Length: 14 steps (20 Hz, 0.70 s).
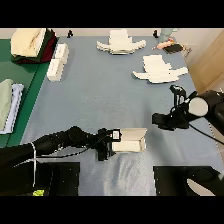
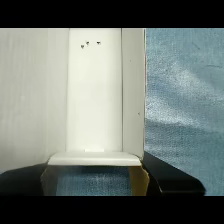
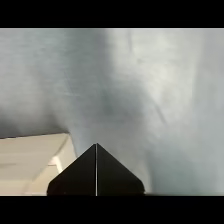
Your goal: Fold the box.
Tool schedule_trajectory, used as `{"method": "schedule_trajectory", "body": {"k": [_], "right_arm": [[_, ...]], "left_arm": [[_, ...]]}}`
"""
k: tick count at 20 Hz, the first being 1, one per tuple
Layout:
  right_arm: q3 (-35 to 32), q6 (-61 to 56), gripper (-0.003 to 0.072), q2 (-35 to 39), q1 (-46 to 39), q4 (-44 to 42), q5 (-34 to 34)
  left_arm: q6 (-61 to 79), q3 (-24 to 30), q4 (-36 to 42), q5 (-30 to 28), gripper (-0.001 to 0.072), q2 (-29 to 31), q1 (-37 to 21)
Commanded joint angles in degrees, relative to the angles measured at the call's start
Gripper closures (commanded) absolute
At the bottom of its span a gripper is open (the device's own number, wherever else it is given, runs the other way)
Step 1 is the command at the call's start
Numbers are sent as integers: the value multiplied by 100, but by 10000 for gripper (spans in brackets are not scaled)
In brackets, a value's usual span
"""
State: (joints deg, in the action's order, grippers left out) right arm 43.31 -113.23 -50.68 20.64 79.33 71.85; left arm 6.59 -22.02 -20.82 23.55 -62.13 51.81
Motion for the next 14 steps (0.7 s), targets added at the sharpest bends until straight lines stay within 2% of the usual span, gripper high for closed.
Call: {"method": "schedule_trajectory", "body": {"k": [1, 3, 5, 7, 11, 14], "right_arm": [[28, 3700, 684, -1045, -1552, -3497, -592], [144, 4905, 684, -1838, -1851, -5066, 98], [264, 5742, 683, -2356, -1711, -5508, 564], [227, 6304, 683, -2409, -1373, -5447, 570], [-72, 6684, 683, -1895, -566, -5263, 363], [-354, 6671, 684, -1469, 238, -4380, -188]], "left_arm": [[0, -2, -2, -2, 120, 0, 0], [0, -2, 0, -2, 120, 0, 0], [0, -2, 0, 0, 120, 0, 0], [0, -2, 0, 0, 120, 0, 0], [0, -2, 0, 0, 120, 0, 0], [0, -2, -2, -2, 120, 0, 0]]}}
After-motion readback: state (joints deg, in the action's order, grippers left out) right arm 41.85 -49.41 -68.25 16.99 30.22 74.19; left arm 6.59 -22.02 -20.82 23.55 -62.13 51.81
